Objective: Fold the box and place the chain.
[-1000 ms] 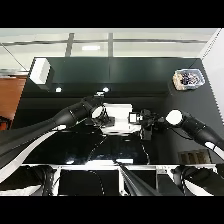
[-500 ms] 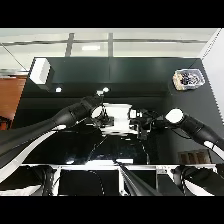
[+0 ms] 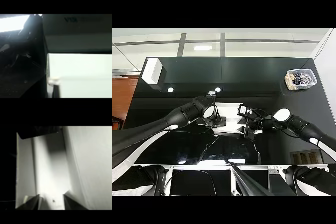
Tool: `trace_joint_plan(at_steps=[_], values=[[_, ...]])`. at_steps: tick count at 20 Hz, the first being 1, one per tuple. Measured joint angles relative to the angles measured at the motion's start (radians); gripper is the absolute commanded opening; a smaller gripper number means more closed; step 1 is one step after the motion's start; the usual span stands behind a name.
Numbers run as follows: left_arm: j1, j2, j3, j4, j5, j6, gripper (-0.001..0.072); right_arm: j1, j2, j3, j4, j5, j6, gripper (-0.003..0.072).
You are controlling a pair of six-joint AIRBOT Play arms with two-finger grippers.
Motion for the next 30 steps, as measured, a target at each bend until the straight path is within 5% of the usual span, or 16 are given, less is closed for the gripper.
trace_joint_plan(at_steps=[1, 2, 3, 4, 5, 11, 15, 19, 22, 30], values=[[0.0, 0.0, 0.0, 0.002, -0.001, 0.0, 0.0027, 0.0, -0.001, 0.0, 0.002, 0.0, 0.005, 0.017], [0.001, 0.0, 0.0, 0.002, 0.003, 0.0, 0.0027, 0.001, -0.002, 0.0, 0.005, 0.0, 0.01, 0.0358], [0.0, 0.0, 0.0, 0.001, 0.002, 0.0, 0.0027, 0.001, -0.002, 0.0, 0.006, 0.0, 0.016, 0.0348], [0.0, 0.0, 0.0, 0.001, 0.001, 0.0, 0.0027, 0.001, -0.003, 0.0, 0.006, -0.001, 0.023, 0.0138], [0.0, 0.0, 0.0, 0.001, 0.002, 0.0, 0.0027, 0.001, -0.003, 0.0, 0.006, 0.001, 0.035, 0.0021], [0.0, 0.0, 0.0, -0.002, 0.003, -0.003, 0.0027, -0.056, 0.038, 0.057, -0.105, 0.101, 0.414, 0.0019], [0.0, 0.0, 0.0, -0.002, 0.003, -0.003, 0.0027, -0.252, 0.139, 0.16, -0.348, 0.291, 0.833, 0.0019], [0.0, 0.0, 0.0, 0.001, 0.003, 0.0, 0.0028, -0.492, 0.196, 0.123, -0.53, 0.283, 1.237, 0.0019], [0.0, 0.0, 0.0, 0.001, 0.003, 0.0, 0.0027, -0.563, 0.168, 0.015, -0.48, 0.279, 1.366, 0.0019], [0.0, 0.0, 0.0, 0.001, 0.002, 0.0, 0.0028, -0.396, -0.011, -0.061, -0.06, 0.314, 1.125, 0.0022]])
